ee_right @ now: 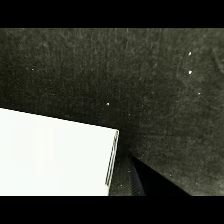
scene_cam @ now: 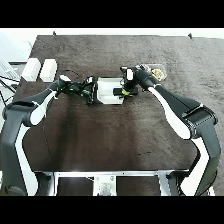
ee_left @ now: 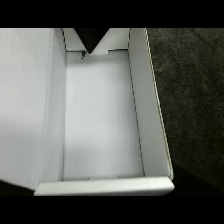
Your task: Fold the box and place the chain.
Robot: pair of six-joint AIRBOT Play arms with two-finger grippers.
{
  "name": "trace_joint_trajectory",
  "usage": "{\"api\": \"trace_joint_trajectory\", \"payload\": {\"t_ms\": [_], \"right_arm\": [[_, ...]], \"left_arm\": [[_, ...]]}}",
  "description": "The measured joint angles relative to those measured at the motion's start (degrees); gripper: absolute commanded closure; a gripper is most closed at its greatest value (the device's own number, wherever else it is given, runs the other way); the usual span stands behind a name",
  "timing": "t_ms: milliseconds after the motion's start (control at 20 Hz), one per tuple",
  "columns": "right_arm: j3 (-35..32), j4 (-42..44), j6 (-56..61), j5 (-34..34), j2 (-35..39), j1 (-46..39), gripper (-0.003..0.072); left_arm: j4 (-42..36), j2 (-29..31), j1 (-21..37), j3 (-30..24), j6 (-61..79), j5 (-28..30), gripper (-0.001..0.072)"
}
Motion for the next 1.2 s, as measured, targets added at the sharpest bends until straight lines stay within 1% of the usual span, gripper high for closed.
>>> {"api": "trace_joint_trajectory", "payload": {"t_ms": [50, 100, 250, 300, 350, 400, 450, 500, 550, 600, 800, 850, 900, 1200], "right_arm": [[0.02, 0.00, 0.26, 0.04, -0.11, 0.11, 0.0428], [0.02, -0.07, 0.59, 0.09, -0.22, 0.22, 0.0470], [0.09, -0.04, 2.23, 0.11, -0.52, 0.55, 0.0546], [0.13, -0.09, 2.73, 0.11, -0.66, 0.68, 0.0604], [0.13, -0.28, 3.41, 0.13, -0.74, 0.79, 0.0625], [0.13, -0.31, 3.98, 0.13, -0.87, 0.83, 0.0674], [0.15, -0.33, 4.26, 0.13, -0.90, 0.85, 0.0673], [0.20, -0.37, 4.57, 0.11, -0.92, 0.92, 0.0602], [0.26, -0.39, 4.76, 0.09, -1.03, 0.94, 0.0359], [0.31, -0.39, 4.94, 0.00, -1.07, 0.94, 0.0247], [1.27, -0.11, 5.51, -0.35, -1.11, 1.03, 0.0237], [1.75, -0.09, 5.53, -0.31, -1.16, 1.03, 0.0211], [2.19, -0.28, 5.55, -0.37, -1.16, 1.01, 0.0153], [3.56, -0.33, 4.39, -0.33, 1.07, 0.94, 0.0154]], "left_arm": [[0.00, 0.00, 0.00, 0.00, 0.00, 0.00, 0.0421], [0.00, 0.00, 0.02, 0.00, 0.00, 0.02, 0.0421], [0.00, 0.00, 0.02, 0.00, 0.00, 0.02, 0.0421], [0.00, 0.00, 0.02, 0.00, -0.02, 0.02, 0.0421], [0.00, 0.00, 0.02, 0.00, -0.02, 0.02, 0.0421], [0.00, 0.00, 0.04, 0.00, -0.09, 0.00, 0.0421], [0.00, 0.00, 0.04, 0.00, -0.09, 0.00, 0.0421], [0.00, 0.00, 0.04, 0.00, -0.09, 0.00, 0.0421], [0.00, 0.00, 0.04, 0.00, -0.04, 0.00, 0.0421], [0.04, 0.00, 0.04, 0.00, 0.02, 0.00, 0.0421], [0.04, 0.00, 0.07, 0.00, 0.04, -0.02, 0.0421], [0.04, 0.00, 0.07, 0.00, 0.04, 0.00, 0.0421], [0.02, 0.00, 0.07, 0.00, 0.02, 0.00, 0.0421], [0.02, 0.00, 0.07, 0.02, -0.02, 0.02, 0.0421]]}}
